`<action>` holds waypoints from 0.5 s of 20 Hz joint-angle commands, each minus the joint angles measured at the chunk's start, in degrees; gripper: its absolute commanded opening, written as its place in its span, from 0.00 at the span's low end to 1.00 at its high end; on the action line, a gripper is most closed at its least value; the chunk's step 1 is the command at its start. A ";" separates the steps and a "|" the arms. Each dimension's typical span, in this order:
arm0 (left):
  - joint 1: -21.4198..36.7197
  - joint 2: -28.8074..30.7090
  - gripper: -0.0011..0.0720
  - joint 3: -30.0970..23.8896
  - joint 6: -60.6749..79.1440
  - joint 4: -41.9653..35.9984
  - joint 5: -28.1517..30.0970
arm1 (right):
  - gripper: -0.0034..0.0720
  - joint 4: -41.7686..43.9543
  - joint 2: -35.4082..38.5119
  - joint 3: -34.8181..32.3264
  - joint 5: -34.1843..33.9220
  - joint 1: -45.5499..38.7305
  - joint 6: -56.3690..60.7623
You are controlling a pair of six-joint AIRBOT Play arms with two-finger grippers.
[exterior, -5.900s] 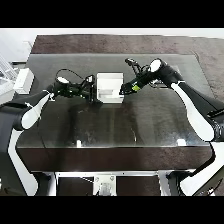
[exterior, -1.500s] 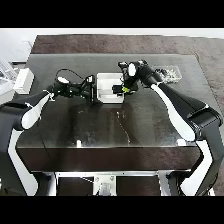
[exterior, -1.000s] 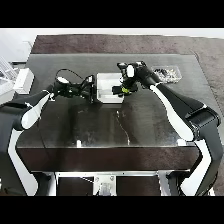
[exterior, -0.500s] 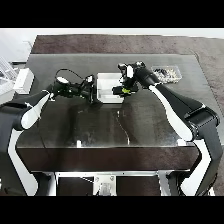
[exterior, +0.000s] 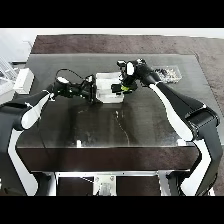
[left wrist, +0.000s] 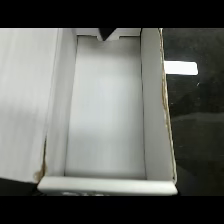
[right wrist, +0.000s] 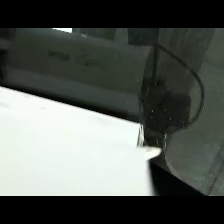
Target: Fold the box and place the chain.
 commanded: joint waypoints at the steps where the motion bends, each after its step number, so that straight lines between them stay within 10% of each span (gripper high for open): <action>1: 0.02 -0.02 0.63 0.00 0.09 0.09 0.00 | 0.65 -0.44 0.37 0.66 0.17 -0.02 -0.02; 10: 0.02 -0.02 0.63 -0.02 0.09 0.09 -0.02 | 0.75 -7.65 10.05 0.68 -0.81 -0.07 -1.97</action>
